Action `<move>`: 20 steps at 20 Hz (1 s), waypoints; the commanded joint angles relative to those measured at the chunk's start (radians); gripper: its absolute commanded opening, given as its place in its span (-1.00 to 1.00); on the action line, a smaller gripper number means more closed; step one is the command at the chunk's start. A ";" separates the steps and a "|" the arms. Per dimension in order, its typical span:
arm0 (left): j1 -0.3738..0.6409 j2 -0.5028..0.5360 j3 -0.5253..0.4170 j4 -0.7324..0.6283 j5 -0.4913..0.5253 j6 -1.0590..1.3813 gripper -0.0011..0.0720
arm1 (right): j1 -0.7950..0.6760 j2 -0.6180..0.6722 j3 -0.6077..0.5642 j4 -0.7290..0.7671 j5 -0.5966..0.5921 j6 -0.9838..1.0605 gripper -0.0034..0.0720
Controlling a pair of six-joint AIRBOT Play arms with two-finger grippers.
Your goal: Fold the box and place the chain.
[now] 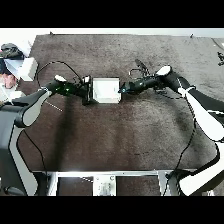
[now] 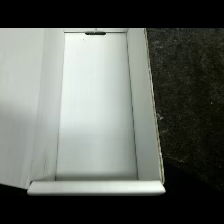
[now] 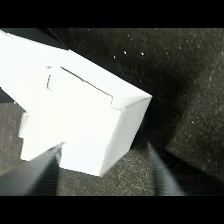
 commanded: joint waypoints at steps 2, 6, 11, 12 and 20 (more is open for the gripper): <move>0.000 0.000 0.001 0.000 0.000 0.000 0.11 | 0.035 -0.005 0.022 -0.042 -0.023 0.068 0.09; 0.000 0.000 0.001 0.000 0.000 0.000 0.10 | 0.073 -0.011 0.022 -0.090 -0.047 0.107 0.09; 0.000 0.000 0.001 0.000 0.000 0.000 0.10 | 0.110 -0.012 0.033 -0.155 -0.082 0.173 0.09; 0.000 0.000 0.001 0.000 0.000 0.000 0.10 | 0.118 -0.013 0.042 -0.176 -0.084 0.189 0.09; 0.000 0.000 0.001 0.000 0.000 0.000 0.10 | 0.208 -0.111 0.253 -0.514 0.055 0.473 0.09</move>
